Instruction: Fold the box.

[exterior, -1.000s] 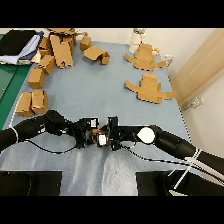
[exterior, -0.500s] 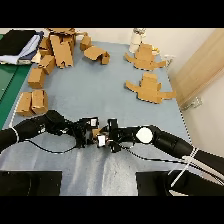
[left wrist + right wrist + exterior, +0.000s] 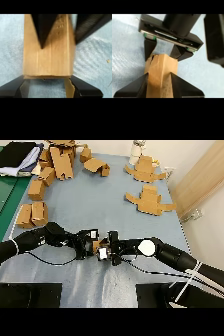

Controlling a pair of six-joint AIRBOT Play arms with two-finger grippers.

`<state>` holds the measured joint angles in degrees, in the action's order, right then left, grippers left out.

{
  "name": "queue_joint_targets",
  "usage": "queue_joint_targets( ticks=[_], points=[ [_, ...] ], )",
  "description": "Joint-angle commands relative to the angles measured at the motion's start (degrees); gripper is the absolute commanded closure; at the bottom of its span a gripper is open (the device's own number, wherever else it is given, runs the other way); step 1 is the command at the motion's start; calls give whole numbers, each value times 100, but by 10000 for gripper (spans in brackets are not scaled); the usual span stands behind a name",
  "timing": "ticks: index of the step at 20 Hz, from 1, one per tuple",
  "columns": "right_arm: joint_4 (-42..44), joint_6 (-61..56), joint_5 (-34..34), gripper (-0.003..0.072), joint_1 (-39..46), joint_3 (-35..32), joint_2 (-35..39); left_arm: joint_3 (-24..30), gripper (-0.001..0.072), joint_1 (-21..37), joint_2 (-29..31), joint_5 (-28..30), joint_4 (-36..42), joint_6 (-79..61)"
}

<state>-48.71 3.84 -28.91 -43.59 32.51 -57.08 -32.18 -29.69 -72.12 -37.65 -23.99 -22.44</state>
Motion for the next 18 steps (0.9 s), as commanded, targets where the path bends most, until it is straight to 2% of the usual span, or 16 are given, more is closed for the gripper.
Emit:
queue_joint_targets(
  ticks=[1,9,11,18],
  points=[
    [4,-42,46,225,4,4,151,0,119,2,-2,-26,-7,-2],
    [7,-516,-168,225,0,4,514,0,118,2,-4,-24,-7,-2],
    [7,-599,-358,184,0,4,577,0,118,2,-4,-24,-7,-2],
    [85,-691,-356,185,4,13,667,0,118,2,-2,-26,-7,-2]
  ],
)
